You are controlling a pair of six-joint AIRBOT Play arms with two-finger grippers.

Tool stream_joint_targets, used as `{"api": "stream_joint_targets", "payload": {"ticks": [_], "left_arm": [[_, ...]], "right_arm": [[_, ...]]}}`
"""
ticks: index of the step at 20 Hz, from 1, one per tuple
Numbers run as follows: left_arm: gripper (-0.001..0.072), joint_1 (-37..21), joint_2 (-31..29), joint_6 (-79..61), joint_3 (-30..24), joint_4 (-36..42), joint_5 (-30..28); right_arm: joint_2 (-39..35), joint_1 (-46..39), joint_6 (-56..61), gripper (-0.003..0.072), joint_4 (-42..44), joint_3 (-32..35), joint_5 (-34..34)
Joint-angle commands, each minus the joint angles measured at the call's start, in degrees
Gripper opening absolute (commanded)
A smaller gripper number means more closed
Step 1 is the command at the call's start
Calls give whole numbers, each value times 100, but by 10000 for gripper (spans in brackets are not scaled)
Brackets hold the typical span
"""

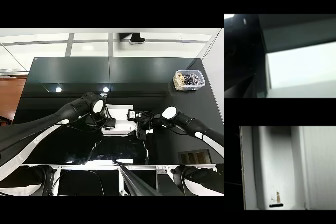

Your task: Fold the box and place the chain.

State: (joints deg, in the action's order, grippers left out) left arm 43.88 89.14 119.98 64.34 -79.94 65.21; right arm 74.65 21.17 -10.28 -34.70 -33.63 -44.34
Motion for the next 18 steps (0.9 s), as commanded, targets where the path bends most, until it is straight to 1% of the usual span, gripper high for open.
{"api": "stream_joint_targets", "payload": {"ticks": [1, 2, 3, 4, 5, 6, 7, 10, 11, 12, 13, 14, 15, 16, 18], "left_arm": [[487, 52, 44, 234, 33, -184, -24], [431, 61, 44, 350, 39, -184, -22], [345, 63, 44, 417, 39, -146, -22], [315, 76, 44, 444, 39, -109, -24], [156, 85, 44, 452, 39, -85, -22], [57, 105, 44, 442, 39, -57, -22], [25, 138, 44, 426, 39, -61, -31], [26, 168, 44, 431, 39, -76, -81], [43, 168, 44, 431, 39, -76, -85], [205, 166, 44, 431, 39, -76, -90], [394, 166, 44, 431, 39, -76, -90], [519, 166, 44, 433, 39, -79, -94], [517, 166, 44, 433, 39, -81, -103], [482, 162, 44, 433, 39, -94, -125], [481, 160, 46, 463, 39, -131, -232]], "right_arm": [[-4, 7, 0, 479, 0, -2, -2], [-4, 7, 0, 478, 0, 0, -2], [-4, 7, 0, 479, 0, 0, -2], [-4, 7, 0, 479, 0, 0, -2], [-4, 7, 0, 478, 0, 0, -2], [-4, 7, 0, 479, 0, 0, -2], [-4, 7, 0, 479, 0, -2, -2], [-4, 7, 0, 478, 0, -2, -2], [-4, 7, 0, 479, 0, 0, -2], [-4, 7, 0, 479, 0, 0, -2], [-4, 7, 0, 479, 0, -2, -2], [-4, 7, 0, 479, -2, 0, -2], [-4, 7, 0, 479, 0, -2, -2], [-4, 7, 0, 479, 0, 0, -2], [-4, 7, 0, 478, -2, 0, -2]]}}
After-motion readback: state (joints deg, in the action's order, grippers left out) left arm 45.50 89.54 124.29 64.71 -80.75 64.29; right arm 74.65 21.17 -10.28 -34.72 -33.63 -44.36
